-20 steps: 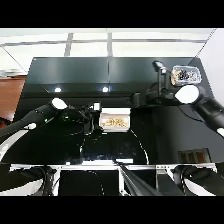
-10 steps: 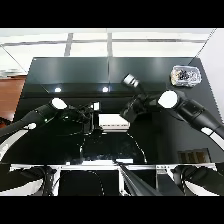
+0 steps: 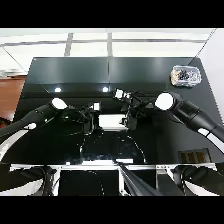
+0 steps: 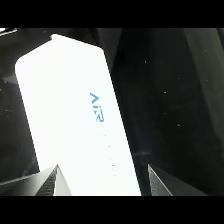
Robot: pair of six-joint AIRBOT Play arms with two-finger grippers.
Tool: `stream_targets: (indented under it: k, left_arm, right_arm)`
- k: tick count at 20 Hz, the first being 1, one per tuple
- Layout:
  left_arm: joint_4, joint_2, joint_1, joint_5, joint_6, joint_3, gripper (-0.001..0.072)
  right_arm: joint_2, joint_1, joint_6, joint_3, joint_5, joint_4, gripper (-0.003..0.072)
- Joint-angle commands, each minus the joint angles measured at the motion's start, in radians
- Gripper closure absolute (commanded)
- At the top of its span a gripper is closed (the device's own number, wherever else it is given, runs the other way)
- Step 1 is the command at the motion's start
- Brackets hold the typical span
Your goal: Fold the box and place the chain.
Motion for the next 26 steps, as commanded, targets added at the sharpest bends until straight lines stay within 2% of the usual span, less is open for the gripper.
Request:
stream_targets:
  k: [1,6,8,11,12,13,14,26]
  left_arm:
    - [0.000,0.000,0.000,-0.001,-0.001,0.000,0.0305]
    - [0.000,0.000,0.000,-0.001,-0.001,0.000,0.0306]
    - [0.000,0.000,0.000,-0.001,-0.001,0.000,0.0305]
    - [0.000,0.000,0.000,-0.001,-0.001,0.000,0.0305]
    - [0.000,0.000,0.000,-0.001,-0.001,0.000,0.0305]
    - [0.000,0.000,0.000,-0.001,-0.001,0.000,0.0305]
    - [0.000,0.000,0.000,-0.001,-0.001,0.000,0.0305]
    - [0.000,0.000,0.000,-0.001,-0.001,0.000,0.0305]
  right_arm:
    - [0.000,0.002,-0.101,0.001,0.043,0.005,0.0058]
    - [-0.005,0.002,-0.157,0.001,0.018,0.005,0.0059]
    - [-0.013,0.002,-0.159,0.000,0.018,0.005,0.0154]
    - [-0.026,0.002,-0.161,0.000,0.020,0.005,0.0156]
    - [-0.026,0.002,-0.161,0.000,0.023,0.005,0.0259]
    - [-0.026,0.002,-0.161,0.000,0.033,0.005,0.0393]
    - [-0.026,0.002,-0.161,0.000,0.040,0.005,0.0446]
    - [-0.039,0.002,-0.161,0.000,0.050,0.004,0.0448]
